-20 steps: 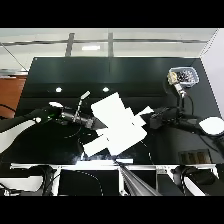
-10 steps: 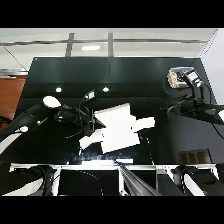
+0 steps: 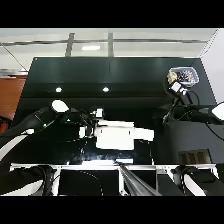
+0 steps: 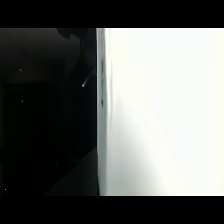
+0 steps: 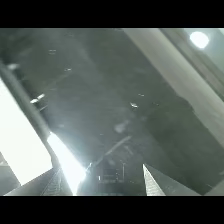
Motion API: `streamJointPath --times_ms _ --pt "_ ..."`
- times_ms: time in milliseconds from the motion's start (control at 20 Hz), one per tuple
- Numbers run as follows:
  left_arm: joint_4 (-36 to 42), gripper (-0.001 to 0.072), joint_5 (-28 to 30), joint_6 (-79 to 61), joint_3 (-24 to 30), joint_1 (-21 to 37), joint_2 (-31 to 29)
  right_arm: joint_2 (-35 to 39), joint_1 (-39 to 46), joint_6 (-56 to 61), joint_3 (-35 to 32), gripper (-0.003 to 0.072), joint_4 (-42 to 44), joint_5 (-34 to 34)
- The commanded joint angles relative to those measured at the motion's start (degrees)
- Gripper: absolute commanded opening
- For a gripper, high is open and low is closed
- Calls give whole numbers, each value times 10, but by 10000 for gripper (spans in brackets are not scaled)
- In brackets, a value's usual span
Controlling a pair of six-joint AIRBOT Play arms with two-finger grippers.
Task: Fold the box and place the chain.
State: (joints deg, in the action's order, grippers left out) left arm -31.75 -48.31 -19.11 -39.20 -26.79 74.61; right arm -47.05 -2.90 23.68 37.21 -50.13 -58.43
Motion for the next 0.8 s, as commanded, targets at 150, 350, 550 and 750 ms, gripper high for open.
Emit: streamJointPath --times_ms 150,350,550,750 --pt "3 23 35 28 6 -10 33 -14 -51 -47 -31 582 -1 24" --pt "2 24 38 24 6 -10 37 -22 -52 -49 -33 582 2 24" --pt "0 24 36 23 5 -10 37 -45 -64 -49 -39 581 0 23" --pt "-5 25 36 21 5 -11 37 -45 -76 -49 -40 581 31 27"
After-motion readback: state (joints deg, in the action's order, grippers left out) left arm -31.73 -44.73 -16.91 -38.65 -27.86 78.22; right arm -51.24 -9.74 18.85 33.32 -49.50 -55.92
